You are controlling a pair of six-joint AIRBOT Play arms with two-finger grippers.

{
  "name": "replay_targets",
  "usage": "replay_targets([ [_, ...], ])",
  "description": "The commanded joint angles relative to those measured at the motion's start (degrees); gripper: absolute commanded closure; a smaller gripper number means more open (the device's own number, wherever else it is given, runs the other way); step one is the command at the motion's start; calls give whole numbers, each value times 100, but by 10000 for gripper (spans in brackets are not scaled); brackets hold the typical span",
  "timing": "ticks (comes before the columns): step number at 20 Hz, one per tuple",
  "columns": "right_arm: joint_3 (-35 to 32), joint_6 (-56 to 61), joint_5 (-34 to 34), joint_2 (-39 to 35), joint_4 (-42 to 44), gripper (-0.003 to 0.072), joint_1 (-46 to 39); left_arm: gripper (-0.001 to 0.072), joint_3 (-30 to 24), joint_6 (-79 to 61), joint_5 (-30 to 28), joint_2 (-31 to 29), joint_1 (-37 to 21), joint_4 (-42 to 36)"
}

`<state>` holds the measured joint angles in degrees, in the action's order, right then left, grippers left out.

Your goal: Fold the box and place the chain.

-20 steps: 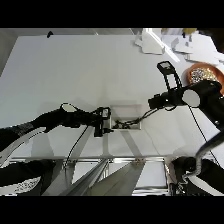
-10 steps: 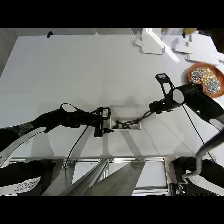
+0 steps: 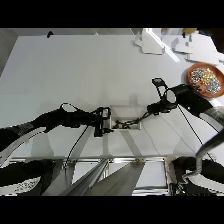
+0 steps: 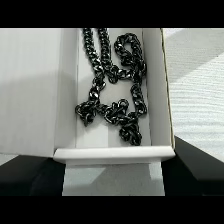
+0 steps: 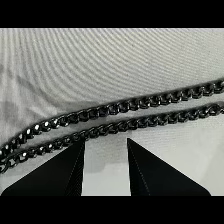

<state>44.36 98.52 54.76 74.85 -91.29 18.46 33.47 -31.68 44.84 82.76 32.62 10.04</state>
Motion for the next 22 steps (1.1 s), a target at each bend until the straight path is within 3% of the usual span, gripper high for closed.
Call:
replay_targets([
  [1,-2,4,-98,44,0,402,-2,501,-2,0,-2,-4,-2,2],
  [5,-2,22,-72,186,9,480,0,501,-2,0,-2,-4,-2,2],
  [8,-2,-177,90,140,4,669,20,501,-2,0,-2,-4,-2,2],
  [15,-2,-304,293,-837,-24,669,299,501,-2,0,-2,-4,-2,2],
  [22,-2,-304,1040,-2522,468,669,1287,501,-2,0,-2,-4,-2,2],
])
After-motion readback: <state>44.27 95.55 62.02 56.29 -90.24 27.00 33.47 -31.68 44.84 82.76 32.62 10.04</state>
